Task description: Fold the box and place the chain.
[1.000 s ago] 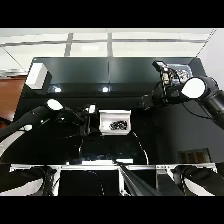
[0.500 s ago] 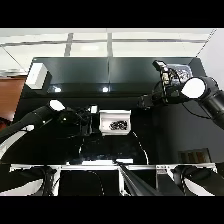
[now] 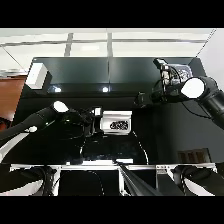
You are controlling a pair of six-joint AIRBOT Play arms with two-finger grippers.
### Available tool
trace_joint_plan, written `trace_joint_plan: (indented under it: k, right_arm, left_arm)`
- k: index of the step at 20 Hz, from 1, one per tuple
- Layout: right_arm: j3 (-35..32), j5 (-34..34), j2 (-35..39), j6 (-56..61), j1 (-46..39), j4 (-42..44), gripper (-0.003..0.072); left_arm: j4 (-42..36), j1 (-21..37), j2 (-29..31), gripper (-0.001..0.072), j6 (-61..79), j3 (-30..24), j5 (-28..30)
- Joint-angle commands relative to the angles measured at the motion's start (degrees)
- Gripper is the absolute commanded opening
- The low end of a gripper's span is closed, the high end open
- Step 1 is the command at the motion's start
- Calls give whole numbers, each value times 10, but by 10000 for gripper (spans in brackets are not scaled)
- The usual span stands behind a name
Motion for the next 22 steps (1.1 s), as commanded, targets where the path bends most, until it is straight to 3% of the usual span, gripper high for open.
trace_joint_plan:
  k: [1, 4, 6, 8, 10, 13, 17, 22]
  right_arm:
    - [0, -58, -25, 0, 0, 0, 709]
    - [0, -80, -90, -89, 0, 66, 707]
    - [0, -73, -119, -242, 13, 118, 701]
    - [6, -32, -117, -429, 31, 124, 701]
    - [17, 27, -117, -538, 39, 125, 702]
    - [18, 86, -117, -629, 46, 133, 701]
    - [5, 52, -117, -720, 51, 217, 701]
    - [-5, 55, -118, -738, 61, 229, 701]
  left_arm:
    - [1, -2, 0, 404, 0, 0, 5]
    - [1, -2, 0, 404, 0, 0, 5]
    - [1, -2, 0, 404, 0, 0, 4]
    - [1, -2, 0, 405, 0, 0, 5]
    - [1, -2, 0, 404, 0, 0, 4]
    - [1, -2, 0, 404, 0, 0, 4]
    - [1, -2, 0, 405, 0, 0, 4]
    - [3, -2, 0, 404, 0, 0, 4]
